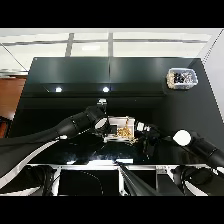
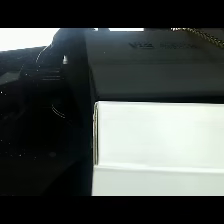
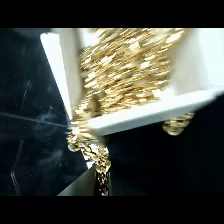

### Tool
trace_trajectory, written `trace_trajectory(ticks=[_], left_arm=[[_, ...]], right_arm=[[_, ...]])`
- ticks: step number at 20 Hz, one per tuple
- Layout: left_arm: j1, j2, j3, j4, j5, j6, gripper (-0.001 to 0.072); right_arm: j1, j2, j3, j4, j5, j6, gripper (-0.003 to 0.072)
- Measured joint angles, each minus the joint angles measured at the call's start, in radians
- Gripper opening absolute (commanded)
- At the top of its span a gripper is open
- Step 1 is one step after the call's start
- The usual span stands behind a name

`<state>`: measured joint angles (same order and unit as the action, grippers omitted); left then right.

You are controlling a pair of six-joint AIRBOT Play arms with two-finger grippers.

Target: Fold the box and place the chain.

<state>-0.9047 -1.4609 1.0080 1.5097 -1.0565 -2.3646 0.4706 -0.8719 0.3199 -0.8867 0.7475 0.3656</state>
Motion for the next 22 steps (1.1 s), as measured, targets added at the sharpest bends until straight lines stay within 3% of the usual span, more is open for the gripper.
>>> trace_trajectory(ticks=[9, 14, 22], left_arm=[[0.0, 0.0, 0.0, 0.0, 0.0, 0.0, 0.003], [0.0, 0.0, 0.0, 0.001, -0.003, 0.0, 0.003], [0.0, 0.0, 0.0, 0.001, -0.003, 0.0, 0.003]], right_arm=[[-0.255, 0.111, 0.272, -0.039, 0.241, 0.201, 0.0047], [-0.29, 0.134, 0.492, 0.013, 0.403, 0.261, 0.0046], [-0.298, 0.138, 0.708, 0.168, 0.48, 0.29, 0.0046]])
